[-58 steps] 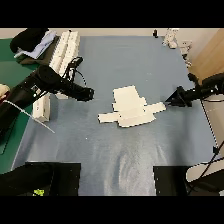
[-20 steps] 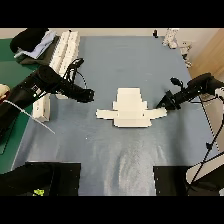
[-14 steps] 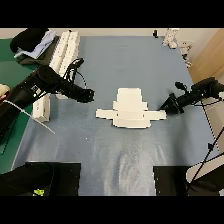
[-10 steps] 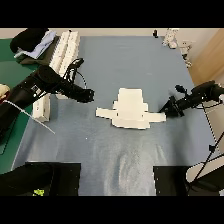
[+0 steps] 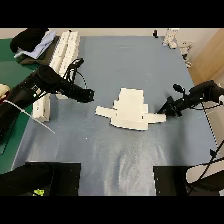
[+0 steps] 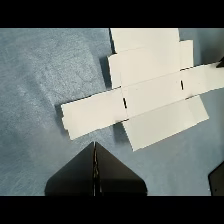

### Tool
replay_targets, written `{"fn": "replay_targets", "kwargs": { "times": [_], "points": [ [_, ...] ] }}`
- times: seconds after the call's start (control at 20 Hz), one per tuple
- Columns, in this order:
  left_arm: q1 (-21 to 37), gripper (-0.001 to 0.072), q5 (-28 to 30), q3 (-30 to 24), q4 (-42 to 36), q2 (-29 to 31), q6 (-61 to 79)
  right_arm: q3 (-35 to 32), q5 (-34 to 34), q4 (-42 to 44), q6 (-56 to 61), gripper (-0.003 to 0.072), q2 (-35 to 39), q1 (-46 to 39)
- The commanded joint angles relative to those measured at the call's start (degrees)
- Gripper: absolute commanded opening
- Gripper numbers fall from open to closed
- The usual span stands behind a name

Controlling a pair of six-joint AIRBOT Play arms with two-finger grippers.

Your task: Fold the box.

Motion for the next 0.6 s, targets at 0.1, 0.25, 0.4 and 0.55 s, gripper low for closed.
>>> {"fn": "replay_targets", "kwargs": {
  "times": [0.1, 0.25, 0.4, 0.55],
  "points": [
    [0.00, 0.0013, 0.02, 0.04, 0.00, -0.04, 0.00, -4.31, 4.85, 0.13, -0.72, 0.0160, 3.89, 2.67],
    [-0.02, 0.0013, 0.02, 0.04, 0.00, -0.04, 0.00, -7.10, 6.16, 0.11, -0.68, 0.0160, 5.18, 4.02],
    [-0.02, 0.0013, 0.00, 0.04, 0.00, -0.04, 0.00, -8.68, 6.14, 0.00, -1.33, 0.0062, 6.45, 6.16],
    [-0.02, 0.0012, 0.00, 0.04, 0.00, -0.04, 0.00, -8.59, 6.49, 0.15, -2.23, 0.0005, 7.08, 7.91]
  ]
}}
